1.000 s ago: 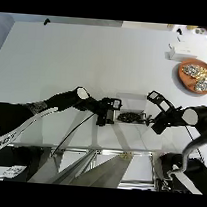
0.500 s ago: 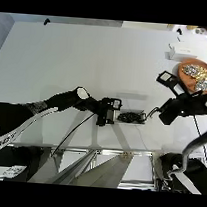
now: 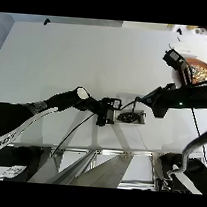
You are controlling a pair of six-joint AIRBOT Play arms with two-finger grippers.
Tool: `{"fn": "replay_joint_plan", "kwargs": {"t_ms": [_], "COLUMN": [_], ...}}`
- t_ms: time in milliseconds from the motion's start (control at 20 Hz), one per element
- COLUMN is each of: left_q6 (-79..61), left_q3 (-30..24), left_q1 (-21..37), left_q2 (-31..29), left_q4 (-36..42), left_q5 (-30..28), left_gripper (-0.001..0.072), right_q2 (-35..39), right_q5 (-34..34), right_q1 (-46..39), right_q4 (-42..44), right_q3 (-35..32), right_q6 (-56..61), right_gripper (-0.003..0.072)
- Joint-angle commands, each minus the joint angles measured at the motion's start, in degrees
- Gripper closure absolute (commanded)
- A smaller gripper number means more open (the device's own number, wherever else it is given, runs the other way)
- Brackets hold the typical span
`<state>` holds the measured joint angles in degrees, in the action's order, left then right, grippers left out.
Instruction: Fold the box and place the chain.
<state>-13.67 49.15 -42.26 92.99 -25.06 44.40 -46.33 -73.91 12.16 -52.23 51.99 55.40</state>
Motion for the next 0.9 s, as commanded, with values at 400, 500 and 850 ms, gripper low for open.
{"fn": "replay_joint_plan", "kwargs": {"t_ms": [400,500,850], "left_q6": [0.00,0.00,0.00], "left_q3": [-0.02,-0.02,-0.02], "left_q1": [0.02,0.04,0.02], "left_q2": [-0.04,-0.04,-0.04], "left_q4": [-0.02,-0.02,-0.02], "left_q5": [0.00,-0.02,0.00], "left_gripper": [0.0438,0.0438,0.0438], "right_q2": [-9.44,-9.68,-9.16], "right_q5": [1.11,3.02,-6.78], "right_q1": [6.62,7.52,-3.26], "right_q4": [-2.23,-2.12,-13.07], "right_q3": [-2.08,-2.05,0.48], "right_q6": [-0.37,-0.35,-3.34], "right_gripper": [0.0546,0.0526,0.0623]}}
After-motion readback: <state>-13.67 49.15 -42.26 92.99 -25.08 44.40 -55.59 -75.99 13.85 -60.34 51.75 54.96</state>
